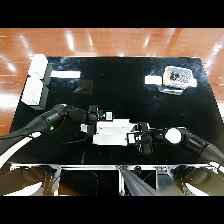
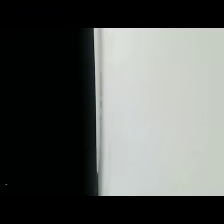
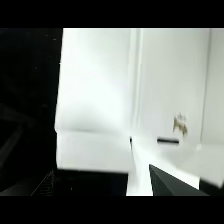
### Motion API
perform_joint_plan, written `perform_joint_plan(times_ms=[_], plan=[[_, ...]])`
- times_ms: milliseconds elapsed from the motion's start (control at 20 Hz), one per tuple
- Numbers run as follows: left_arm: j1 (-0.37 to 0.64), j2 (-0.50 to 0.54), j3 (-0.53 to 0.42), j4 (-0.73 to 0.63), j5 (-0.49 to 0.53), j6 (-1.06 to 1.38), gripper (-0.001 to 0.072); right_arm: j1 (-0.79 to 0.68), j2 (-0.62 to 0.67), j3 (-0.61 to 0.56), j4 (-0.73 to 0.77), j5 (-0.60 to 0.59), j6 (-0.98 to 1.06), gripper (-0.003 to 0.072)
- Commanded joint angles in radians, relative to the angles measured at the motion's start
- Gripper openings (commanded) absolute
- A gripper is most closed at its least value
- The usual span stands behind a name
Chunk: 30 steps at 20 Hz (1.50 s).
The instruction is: Fold the box and place the chain.
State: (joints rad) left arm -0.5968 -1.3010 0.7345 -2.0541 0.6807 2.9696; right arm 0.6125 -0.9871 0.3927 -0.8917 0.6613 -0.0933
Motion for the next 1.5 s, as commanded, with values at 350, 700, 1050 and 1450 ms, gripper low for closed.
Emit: perform_joint_plan(times_ms=[350, 700, 1050, 1450], plan=[[0.0, -0.001, 0.0, -0.005, 0.0, 0.0, 0.0021, 0.11, -0.037, -0.003, 0.178, -0.248, -0.083, 0.0712], [0.0, -0.001, 0.0, -0.007, 0.0, 0.0, 0.0021, 0.113, -0.036, -0.003, 0.185, -0.29, -0.083, 0.0712], [0.0, 0.0, 0.0, -0.007, 0.002, 0.0, 0.0021, 0.113, 0.024, -0.002, 0.184, -0.219, -0.082, 0.0712], [0.0, -0.001, 0.0, -0.007, 0.003, 0.0, 0.0021, 0.004, 0.087, -0.002, -0.136, 0.012, 0.261, 0.0711]])
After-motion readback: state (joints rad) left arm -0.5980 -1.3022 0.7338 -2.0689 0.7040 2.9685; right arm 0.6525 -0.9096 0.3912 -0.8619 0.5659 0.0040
